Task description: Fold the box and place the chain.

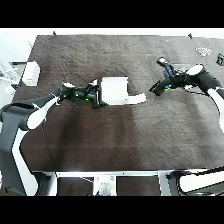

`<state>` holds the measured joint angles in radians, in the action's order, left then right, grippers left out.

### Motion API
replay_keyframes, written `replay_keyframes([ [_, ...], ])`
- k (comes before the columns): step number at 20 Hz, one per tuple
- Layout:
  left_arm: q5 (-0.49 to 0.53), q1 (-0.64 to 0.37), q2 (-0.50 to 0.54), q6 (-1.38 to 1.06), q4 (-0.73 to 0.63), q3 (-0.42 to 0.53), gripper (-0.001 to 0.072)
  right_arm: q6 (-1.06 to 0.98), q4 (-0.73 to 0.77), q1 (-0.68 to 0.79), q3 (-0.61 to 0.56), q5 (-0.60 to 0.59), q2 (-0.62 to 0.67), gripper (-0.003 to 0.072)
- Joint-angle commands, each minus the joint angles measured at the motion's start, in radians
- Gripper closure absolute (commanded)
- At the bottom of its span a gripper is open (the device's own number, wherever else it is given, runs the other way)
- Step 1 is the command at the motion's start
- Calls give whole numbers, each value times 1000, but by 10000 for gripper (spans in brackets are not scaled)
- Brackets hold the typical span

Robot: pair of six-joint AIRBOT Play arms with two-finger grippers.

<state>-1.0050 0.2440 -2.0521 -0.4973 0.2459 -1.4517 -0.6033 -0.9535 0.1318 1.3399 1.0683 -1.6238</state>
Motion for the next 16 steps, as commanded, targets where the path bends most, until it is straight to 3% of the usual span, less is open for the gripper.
replay_keyframes([
  [1,-1,-1,1,0,1,-1,186,-217,0,77,0,-11,-17,672],
  [9,-1,-1,1,0,1,-1,187,-235,145,11,1,-9,-197,672],
  [13,0,-1,1,0,1,-1,186,-236,163,-88,1,8,-221,671],
  [16,0,-1,1,0,1,-1,187,-235,183,-150,17,87,-219,672],
])
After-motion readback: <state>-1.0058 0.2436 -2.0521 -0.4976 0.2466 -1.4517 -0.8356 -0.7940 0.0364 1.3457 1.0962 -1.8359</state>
